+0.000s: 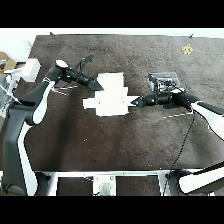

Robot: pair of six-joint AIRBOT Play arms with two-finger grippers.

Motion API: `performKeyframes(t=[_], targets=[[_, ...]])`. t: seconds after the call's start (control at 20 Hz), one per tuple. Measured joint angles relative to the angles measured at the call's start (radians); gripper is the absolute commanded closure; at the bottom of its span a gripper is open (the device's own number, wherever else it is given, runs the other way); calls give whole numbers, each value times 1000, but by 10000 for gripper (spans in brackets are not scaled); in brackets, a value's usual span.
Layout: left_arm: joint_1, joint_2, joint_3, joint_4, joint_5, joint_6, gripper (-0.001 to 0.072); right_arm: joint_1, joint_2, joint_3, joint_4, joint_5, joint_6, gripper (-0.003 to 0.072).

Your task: Fold the box and place the chain.

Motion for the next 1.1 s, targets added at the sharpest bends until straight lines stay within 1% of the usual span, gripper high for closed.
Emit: performKeyframes(t=[0.05, 0.1, 0.15, 0.2, 0.25, 0.3, 0.35, 0.4, 0.5, 0.55, 0.6, 0.65, 0.75, 0.9, 1.1], targets=[[-5, -5, 2, 2, -5, 6, 302, 0, 0, 0, -1, 0, 0, 682], [-8, -8, 3, 3, -6, 9, 378, 0, 0, 0, -2, 0, 0, 682], [-11, -11, 4, 6, -10, 14, 412, 0, 0, 0, -2, 0, 0, 682], [-11, -13, 5, 6, -14, 16, 412, 0, 0, 0, -3, 0, 0, 682], [-12, -14, 6, 6, -19, 18, 444, 0, 0, 0, -3, 0, 0, 682], [-13, -16, 6, 8, -28, 19, 505, 0, 0, 0, -3, 0, 0, 682], [-14, -17, 6, 10, -36, 22, 584, 0, 0, 0, -3, 0, 0, 682], [-16, -17, 6, 11, -43, 23, 691, 0, 0, 0, -3, 0, 0, 682], [-15, -17, 6, 8, -60, 32, 699, 0, 0, 0, -4, 0, 0, 682], [-16, -17, 6, 8, -61, 34, 699, 0, 0, 0, -4, 0, 0, 616], [-15, -18, 6, 9, -61, 41, 699, 0, 0, 0, -3, -1, 0, 373], [-16, -18, 6, 13, -63, 51, 699, -1, 0, 1, -5, 1, 0, 293], [-16, -17, 6, 15, -66, 89, 699, -17, 2, 12, -6, 18, -2, 292], [-16, -14, 16, 14, -71, 185, 699, -73, 21, 42, 10, 82, -11, 291], [-16, -13, 30, 13, -45, 340, 698, -160, 94, 65, 53, 132, -52, 290]])
